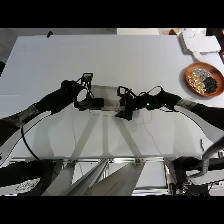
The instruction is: Fold the box and place the chain.
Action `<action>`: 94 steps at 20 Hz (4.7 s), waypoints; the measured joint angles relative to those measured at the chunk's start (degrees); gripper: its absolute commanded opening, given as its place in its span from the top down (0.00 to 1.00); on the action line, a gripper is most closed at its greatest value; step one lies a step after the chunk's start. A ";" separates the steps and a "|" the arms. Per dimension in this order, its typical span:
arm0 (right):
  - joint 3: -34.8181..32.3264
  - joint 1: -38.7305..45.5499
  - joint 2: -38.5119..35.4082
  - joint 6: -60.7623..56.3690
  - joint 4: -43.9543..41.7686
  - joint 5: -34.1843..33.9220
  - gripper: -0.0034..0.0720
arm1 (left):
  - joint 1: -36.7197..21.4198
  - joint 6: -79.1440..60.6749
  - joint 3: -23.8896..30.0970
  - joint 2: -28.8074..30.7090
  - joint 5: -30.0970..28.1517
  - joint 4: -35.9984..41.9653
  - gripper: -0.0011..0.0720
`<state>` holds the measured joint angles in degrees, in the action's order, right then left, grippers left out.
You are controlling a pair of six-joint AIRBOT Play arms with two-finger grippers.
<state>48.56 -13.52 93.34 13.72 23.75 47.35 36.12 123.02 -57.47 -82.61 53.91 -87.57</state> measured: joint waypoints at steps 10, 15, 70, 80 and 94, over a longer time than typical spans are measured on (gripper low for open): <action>0.02 0.00 0.00 0.04 0.02 -0.02 0.26 | -2.91 -20.98 0.02 17.70 8.48 2.73 0.22; 0.02 0.00 0.00 0.07 0.02 -0.02 0.26 | -14.45 -54.34 2.47 20.39 12.66 14.97 0.25; 0.02 -0.02 0.00 0.07 0.02 -0.04 0.26 | -28.85 -145.09 -3.30 -11.69 20.22 46.34 0.02; 0.02 0.00 0.00 0.00 0.00 -0.02 0.26 | -26.45 -145.11 -3.30 -16.41 16.72 47.78 0.03; 0.02 0.00 0.00 0.15 0.07 0.00 0.26 | -24.59 -145.11 -3.37 -18.12 15.32 49.18 0.55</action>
<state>48.58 -13.52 93.34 13.87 23.81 47.35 11.53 -22.09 -60.84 -100.73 69.23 -38.39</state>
